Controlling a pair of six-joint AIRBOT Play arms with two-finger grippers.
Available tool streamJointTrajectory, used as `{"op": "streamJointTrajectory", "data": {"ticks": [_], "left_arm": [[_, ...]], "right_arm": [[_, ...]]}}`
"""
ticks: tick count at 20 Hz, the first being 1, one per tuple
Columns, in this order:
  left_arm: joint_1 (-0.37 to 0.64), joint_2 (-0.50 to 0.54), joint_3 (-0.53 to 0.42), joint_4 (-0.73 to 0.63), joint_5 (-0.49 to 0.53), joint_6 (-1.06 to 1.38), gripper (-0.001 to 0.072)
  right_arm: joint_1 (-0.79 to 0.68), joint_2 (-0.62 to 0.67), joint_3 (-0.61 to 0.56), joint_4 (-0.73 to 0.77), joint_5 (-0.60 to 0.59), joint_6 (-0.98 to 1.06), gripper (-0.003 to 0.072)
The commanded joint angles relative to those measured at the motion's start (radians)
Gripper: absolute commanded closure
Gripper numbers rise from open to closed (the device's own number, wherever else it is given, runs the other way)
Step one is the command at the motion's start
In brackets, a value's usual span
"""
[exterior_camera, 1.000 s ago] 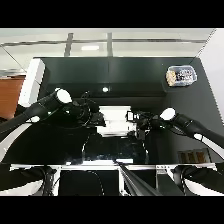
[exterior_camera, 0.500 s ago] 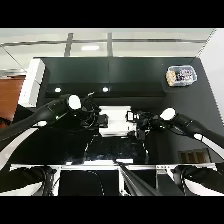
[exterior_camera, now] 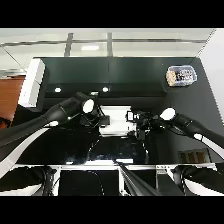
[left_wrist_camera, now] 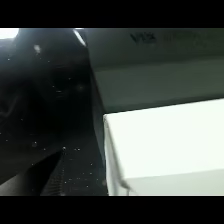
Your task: Fold the box and place the chain.
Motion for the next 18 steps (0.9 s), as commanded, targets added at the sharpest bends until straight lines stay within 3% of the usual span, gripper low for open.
{"op": "streamJointTrajectory", "data": {"ticks": [1, 5, 7, 15, 16, 18], "left_arm": [[-0.056, -0.018, 0.039, 0.085, -0.024, -0.148, 0.0227], [-0.067, -0.02, 0.041, 0.084, -0.046, -0.205, 0.023], [-0.068, -0.021, 0.041, 0.086, -0.049, -0.208, 0.0323], [-0.068, -0.033, 0.042, 0.071, -0.047, -0.214, 0.0345], [-0.068, -0.033, 0.042, 0.072, -0.048, -0.213, 0.0411], [-0.068, -0.033, 0.043, 0.067, -0.043, -0.213, 0.0665]], "right_arm": [[0.0, 0.0, 0.001, -0.001, 0.0, 0.0, 0.0222], [0.0, 0.0, 0.001, -0.002, 0.001, 0.0, 0.0222], [0.0, 0.0, 0.001, -0.002, 0.001, 0.0, 0.0222], [0.0, 0.0, 0.001, -0.002, 0.001, 0.0, 0.0222], [0.0, 0.0, 0.001, -0.002, 0.001, 0.0, 0.0222], [0.0, 0.0, 0.001, -0.002, 0.001, 0.0, 0.0222]]}}
